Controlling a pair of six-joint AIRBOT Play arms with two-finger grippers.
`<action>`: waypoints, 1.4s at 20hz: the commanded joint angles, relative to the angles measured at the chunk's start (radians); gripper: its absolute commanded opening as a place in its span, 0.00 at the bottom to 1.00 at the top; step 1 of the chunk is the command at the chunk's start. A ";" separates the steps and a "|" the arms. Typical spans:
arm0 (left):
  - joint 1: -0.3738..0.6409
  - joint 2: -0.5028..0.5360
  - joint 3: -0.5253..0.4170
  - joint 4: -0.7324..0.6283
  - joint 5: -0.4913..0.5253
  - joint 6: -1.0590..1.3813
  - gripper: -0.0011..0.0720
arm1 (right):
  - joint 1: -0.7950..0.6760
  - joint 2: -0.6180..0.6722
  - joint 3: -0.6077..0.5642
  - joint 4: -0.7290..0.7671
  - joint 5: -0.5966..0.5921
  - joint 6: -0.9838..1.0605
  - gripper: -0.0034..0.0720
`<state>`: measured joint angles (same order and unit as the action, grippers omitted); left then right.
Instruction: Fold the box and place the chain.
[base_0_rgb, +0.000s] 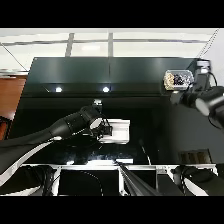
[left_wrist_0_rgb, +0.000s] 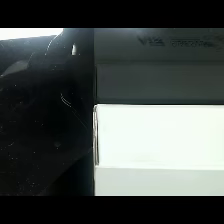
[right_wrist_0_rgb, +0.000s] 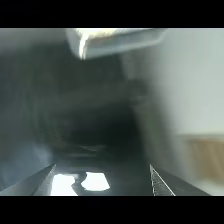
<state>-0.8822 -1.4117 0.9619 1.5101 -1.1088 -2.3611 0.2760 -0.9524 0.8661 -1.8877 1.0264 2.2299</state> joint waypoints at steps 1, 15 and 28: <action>0.001 0.000 0.000 0.000 0.001 0.000 0.05 | -0.286 -0.130 0.027 0.414 -0.374 0.005 0.99; 0.001 0.000 0.000 0.000 0.002 0.000 0.05 | -0.390 -0.825 0.756 0.532 0.000 0.251 0.86; 0.001 0.000 0.000 0.000 0.005 0.000 0.05 | -0.385 -0.905 0.756 0.555 -0.092 0.310 0.86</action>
<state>-0.8822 -1.4117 0.9619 1.5101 -1.1042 -2.3611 -0.1104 -1.8389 1.6215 -1.3365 0.9463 2.5309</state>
